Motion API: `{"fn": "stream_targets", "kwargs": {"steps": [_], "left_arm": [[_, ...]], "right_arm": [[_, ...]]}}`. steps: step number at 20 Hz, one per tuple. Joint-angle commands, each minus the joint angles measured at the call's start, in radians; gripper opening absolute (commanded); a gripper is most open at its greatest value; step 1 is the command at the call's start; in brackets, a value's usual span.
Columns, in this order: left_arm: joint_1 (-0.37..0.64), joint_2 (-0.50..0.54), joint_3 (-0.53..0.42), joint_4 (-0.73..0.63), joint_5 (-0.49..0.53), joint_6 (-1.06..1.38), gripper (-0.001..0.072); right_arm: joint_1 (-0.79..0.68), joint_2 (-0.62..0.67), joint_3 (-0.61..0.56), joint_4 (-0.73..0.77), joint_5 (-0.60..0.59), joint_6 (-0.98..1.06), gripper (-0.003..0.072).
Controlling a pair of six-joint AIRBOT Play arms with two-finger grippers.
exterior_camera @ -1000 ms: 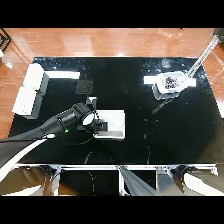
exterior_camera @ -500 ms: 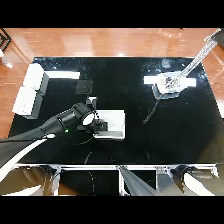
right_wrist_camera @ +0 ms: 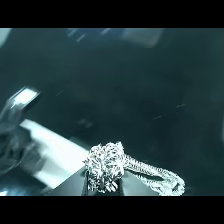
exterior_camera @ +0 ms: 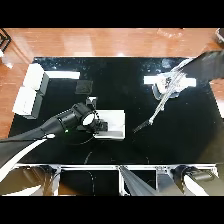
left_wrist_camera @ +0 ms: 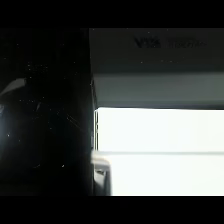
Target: Fold the box and place the chain.
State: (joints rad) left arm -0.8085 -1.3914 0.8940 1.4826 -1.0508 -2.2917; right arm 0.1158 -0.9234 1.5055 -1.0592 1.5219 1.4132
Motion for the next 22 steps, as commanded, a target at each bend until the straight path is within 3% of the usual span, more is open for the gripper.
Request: {"fn": "stream_targets", "kwargs": {"steps": [1, 14, 22], "left_arm": [[0.0, 0.0, 0.0, 0.0, 0.0, 0.0, 0.0019], [0.0, 0.0, 0.0, 0.001, 0.001, 0.0, 0.002], [-0.002, 0.0, 0.0, 0.0, 0.0, 0.0, 0.002]], "right_arm": [[0.114, 0.01, -0.073, 0.064, -0.003, -0.004, 0.0021], [0.432, -0.025, -0.158, 0.156, -0.234, 0.019, 0.0021], [0.468, -0.109, -0.19, 0.194, -0.347, -0.013, 0.002]]}}
